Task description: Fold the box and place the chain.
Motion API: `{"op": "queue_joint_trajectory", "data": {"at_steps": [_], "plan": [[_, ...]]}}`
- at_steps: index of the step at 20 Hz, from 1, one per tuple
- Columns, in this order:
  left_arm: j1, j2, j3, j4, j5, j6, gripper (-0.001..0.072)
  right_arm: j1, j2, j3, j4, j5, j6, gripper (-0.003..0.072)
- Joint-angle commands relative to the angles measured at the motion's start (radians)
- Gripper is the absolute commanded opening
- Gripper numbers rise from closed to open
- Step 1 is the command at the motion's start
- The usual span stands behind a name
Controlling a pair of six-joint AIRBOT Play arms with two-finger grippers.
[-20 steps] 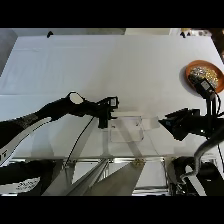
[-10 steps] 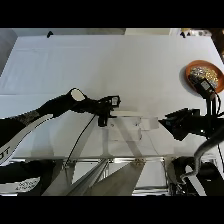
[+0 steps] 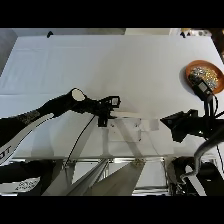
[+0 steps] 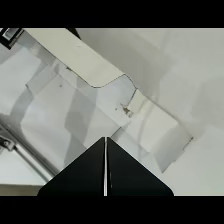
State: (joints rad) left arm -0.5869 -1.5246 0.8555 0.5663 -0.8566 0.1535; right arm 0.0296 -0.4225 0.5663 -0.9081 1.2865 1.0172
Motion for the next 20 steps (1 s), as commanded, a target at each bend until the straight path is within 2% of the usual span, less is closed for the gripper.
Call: {"op": "queue_joint_trajectory", "data": {"at_steps": [1, 5, 8, 9, 10, 11, 15, 20], "plan": [[-0.001, -0.001, 0.0, 0.003, -0.005, 0.0, 0.001, 0.007, 0.0, -0.115, 0.171, -0.045, -0.238, 0.0018], [-0.001, -0.001, 0.0, 0.003, -0.005, 0.0, 0.001, 0.13, -0.003, -0.244, 0.109, -0.073, -0.655, 0.0018], [-0.001, 0.0, 0.0, 0.003, -0.008, 0.0, 0.001, 0.259, -0.003, -0.275, -0.008, -0.115, -0.733, 0.0022], [-0.001, 0.0, 0.0, 0.003, -0.008, 0.0, 0.001, 0.293, -0.004, -0.279, -0.031, -0.139, -0.726, 0.0133], [-0.001, 0.0, 0.0, 0.003, -0.008, 0.0, 0.001, 0.322, -0.007, -0.28, -0.047, -0.17, -0.727, 0.0341], [-0.001, 0.0, 0.0, 0.003, -0.008, 0.0, 0.001, 0.342, -0.008, -0.28, -0.059, -0.201, -0.726, 0.0397], [-0.001, 0.0, 0.0, 0.003, -0.008, 0.0, 0.001, 0.363, -0.008, -0.28, -0.074, -0.294, -0.636, 0.0396], [-0.001, 0.0, 0.0, 0.003, -0.008, 0.0, 0.001, 0.363, -0.008, -0.28, -0.132, -0.313, -0.604, 0.0396]]}}
